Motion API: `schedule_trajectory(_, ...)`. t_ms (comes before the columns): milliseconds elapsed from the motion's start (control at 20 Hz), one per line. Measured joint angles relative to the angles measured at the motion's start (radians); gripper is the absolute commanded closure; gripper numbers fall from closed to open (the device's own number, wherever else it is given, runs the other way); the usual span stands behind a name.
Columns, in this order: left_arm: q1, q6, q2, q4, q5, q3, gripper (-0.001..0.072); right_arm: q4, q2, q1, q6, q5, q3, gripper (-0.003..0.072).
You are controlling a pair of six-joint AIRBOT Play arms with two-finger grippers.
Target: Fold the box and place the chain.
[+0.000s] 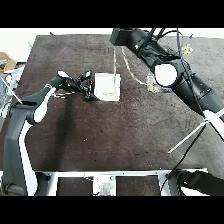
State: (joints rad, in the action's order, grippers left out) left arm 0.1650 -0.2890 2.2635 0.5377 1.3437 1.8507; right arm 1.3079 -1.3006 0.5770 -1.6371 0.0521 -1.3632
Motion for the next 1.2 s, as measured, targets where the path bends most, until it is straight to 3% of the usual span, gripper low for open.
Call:
schedule_trajectory(300, 0.000, 0.000, 0.000, 0.000, 0.000, 0.000, 0.0294, 0.017, -0.097, 0.054, -0.095, 0.124, 0.113, 0.0684)
schedule_trajectory(350, 0.000, 0.000, 0.000, 0.000, 0.000, 0.000, 0.0294, 0.017, -0.119, 0.059, -0.112, 0.126, 0.138, 0.0644)
schedule_trajectory(400, 0.000, 0.000, 0.000, 0.000, 0.000, 0.000, 0.0294, 0.018, -0.141, 0.059, -0.126, 0.133, 0.158, 0.0395)
schedule_trajectory(450, 0.000, 0.000, 0.000, 0.000, 0.000, 0.000, 0.0294, 0.019, -0.166, 0.056, -0.136, 0.139, 0.177, 0.0373)
schedule_trajectory(650, 0.000, 0.000, 0.000, 0.000, 0.000, 0.000, 0.0294, 0.045, -0.202, 0.008, -0.154, 0.179, 0.211, 0.0369)
schedule_trajectory(1050, 0.000, 0.000, 0.000, 0.000, 0.000, 0.000, 0.0294, 0.152, -0.110, -0.225, -0.164, 0.416, 0.231, 0.0340)
schedule_trajectory(1200, 0.000, 0.000, 0.000, 0.000, 0.000, 0.000, 0.0294, 0.161, -0.101, -0.291, -0.173, 0.450, 0.280, 0.0340)
